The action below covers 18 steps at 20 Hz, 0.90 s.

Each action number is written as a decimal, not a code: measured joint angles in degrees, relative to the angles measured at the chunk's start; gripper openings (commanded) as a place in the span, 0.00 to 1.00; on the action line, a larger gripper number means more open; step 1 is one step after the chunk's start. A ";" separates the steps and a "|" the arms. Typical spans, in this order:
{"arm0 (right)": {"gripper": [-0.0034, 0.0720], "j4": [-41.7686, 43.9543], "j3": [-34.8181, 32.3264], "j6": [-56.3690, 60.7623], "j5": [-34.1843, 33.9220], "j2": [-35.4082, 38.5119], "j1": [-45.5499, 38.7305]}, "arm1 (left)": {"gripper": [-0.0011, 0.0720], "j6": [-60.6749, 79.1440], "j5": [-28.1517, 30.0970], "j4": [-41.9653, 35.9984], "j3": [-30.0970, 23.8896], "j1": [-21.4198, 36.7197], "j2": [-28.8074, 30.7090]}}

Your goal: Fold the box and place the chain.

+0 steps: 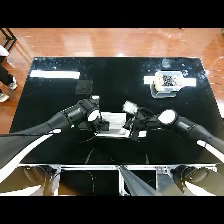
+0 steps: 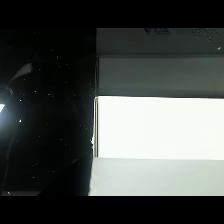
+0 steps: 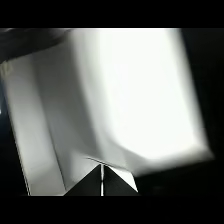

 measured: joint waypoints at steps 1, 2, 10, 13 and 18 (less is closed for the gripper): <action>0.07 -0.66 -0.02 4.74 2.05 1.31 -2.19 | 0.05 0.00 -0.02 0.00 0.00 0.00 0.00; 0.07 -1.11 0.00 9.51 4.57 2.78 -4.85 | 0.05 0.02 -0.02 0.00 0.00 -0.02 0.00; 0.07 -7.08 -0.59 43.21 22.05 11.87 -31.71 | 0.05 0.11 -0.04 0.04 0.00 0.00 0.00; 0.07 -12.94 -2.69 54.38 22.80 11.93 -34.47 | 0.05 0.09 -0.04 0.09 0.00 -0.02 0.00; 0.07 -16.17 -5.46 63.17 22.05 7.43 -31.12 | 0.05 0.09 0.24 0.33 0.00 -0.02 0.00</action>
